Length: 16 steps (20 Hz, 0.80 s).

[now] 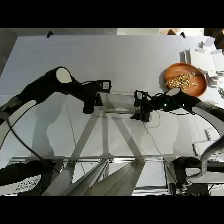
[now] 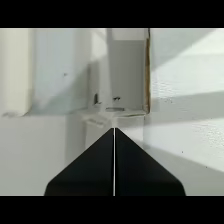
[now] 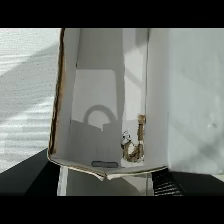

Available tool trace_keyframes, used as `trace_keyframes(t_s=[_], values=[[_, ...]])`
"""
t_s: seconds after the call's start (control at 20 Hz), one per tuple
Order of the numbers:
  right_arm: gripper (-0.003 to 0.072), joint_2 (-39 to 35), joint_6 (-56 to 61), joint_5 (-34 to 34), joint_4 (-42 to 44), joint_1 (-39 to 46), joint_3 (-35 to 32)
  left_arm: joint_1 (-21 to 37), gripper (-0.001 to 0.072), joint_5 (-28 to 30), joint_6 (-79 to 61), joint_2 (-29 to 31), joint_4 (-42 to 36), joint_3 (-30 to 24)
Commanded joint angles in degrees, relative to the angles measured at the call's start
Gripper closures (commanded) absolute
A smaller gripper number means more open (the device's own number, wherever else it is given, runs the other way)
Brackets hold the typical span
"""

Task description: Fold the box and place the chain.

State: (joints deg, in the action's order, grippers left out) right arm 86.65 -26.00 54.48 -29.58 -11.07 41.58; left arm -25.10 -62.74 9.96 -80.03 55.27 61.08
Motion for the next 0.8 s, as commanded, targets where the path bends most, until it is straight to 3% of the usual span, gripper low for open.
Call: trace_keyframes(t_s=[0.0,0.2,0.35,0.75], values=[[0.0167,0.02,-0.02,-0.02,0.00,0.00,0.04,3.08,0.0701,1.84,11.04,4.70,1.68,-1.14],[0.0167,0.02,-0.02,0.00,0.00,0.00,0.04,12.81,0.0701,3.23,20.39,7.02,1.84,-5.38],[0.0167,0.02,-0.02,0.00,0.00,0.00,0.02,16.79,0.0704,5.64,31.34,6.34,2.23,-10.36],[0.0167,0.02,-0.02,0.00,0.00,0.00,0.04,12.39,0.0705,9.18,49.44,-2.10,-3.56,-13.22]])
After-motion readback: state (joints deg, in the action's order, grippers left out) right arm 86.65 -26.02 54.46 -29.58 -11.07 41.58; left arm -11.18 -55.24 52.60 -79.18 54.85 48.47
